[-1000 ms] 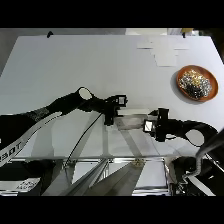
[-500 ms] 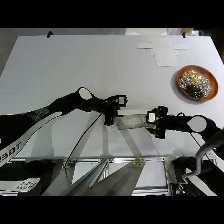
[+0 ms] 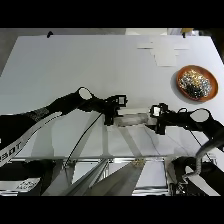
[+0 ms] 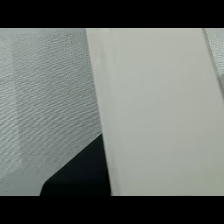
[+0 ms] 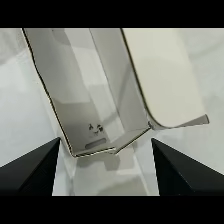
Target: Fold the box and place the chain.
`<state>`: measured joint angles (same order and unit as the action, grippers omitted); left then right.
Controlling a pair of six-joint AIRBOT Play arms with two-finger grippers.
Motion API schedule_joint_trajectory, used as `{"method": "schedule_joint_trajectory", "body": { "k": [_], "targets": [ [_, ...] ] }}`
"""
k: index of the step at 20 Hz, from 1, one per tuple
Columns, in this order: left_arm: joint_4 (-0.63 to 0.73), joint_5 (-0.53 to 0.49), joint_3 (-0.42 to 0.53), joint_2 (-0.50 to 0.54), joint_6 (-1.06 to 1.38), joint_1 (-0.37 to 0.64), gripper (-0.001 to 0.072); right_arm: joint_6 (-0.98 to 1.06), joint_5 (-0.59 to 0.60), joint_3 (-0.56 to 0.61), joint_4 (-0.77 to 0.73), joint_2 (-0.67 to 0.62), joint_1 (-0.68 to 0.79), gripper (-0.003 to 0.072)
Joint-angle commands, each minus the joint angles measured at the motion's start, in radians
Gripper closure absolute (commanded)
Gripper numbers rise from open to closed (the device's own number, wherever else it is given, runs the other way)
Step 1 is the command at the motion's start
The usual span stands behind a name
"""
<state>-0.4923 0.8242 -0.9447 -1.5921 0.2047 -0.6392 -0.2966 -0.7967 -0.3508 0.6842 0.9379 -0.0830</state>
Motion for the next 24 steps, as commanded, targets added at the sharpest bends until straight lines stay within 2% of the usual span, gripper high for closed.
{"method": "schedule_joint_trajectory", "body": {
  "k": [1, 4, 10, 11, 12, 14, 24],
  "targets": [
    [0.0, 0.0, -0.001, 0.0, 0.0, 0.0, 0.0681, -0.079, -0.019, -0.015, -0.061, 0.07, 0.025, 0.0068],
    [0.002, 0.0, -0.001, 0.0, 0.001, 0.0, 0.0681, -0.145, -0.061, -0.046, -0.095, 0.138, 0.025, 0.0068],
    [0.003, 0.0, -0.001, 0.0, 0.001, 0.0, 0.0681, -0.153, -0.121, -0.055, -0.06, 0.226, 0.025, 0.0071],
    [0.003, 0.0, -0.001, 0.0, 0.0, 0.0, 0.0681, -0.154, -0.127, -0.055, -0.054, 0.235, 0.025, 0.0077],
    [0.003, 0.0, -0.001, 0.0, 0.001, 0.0, 0.0681, -0.154, -0.135, -0.055, -0.054, 0.244, 0.025, 0.012],
    [0.003, 0.0, -0.001, 0.0, 0.001, 0.0, 0.0681, -0.156, -0.146, -0.055, -0.052, 0.251, 0.025, 0.0143],
    [0.003, 0.0, -0.001, 0.0, 0.001, 0.0, 0.0681, -0.158, -0.119, -0.055, -0.057, 0.258, -0.004, 0.0145]
  ]
}}
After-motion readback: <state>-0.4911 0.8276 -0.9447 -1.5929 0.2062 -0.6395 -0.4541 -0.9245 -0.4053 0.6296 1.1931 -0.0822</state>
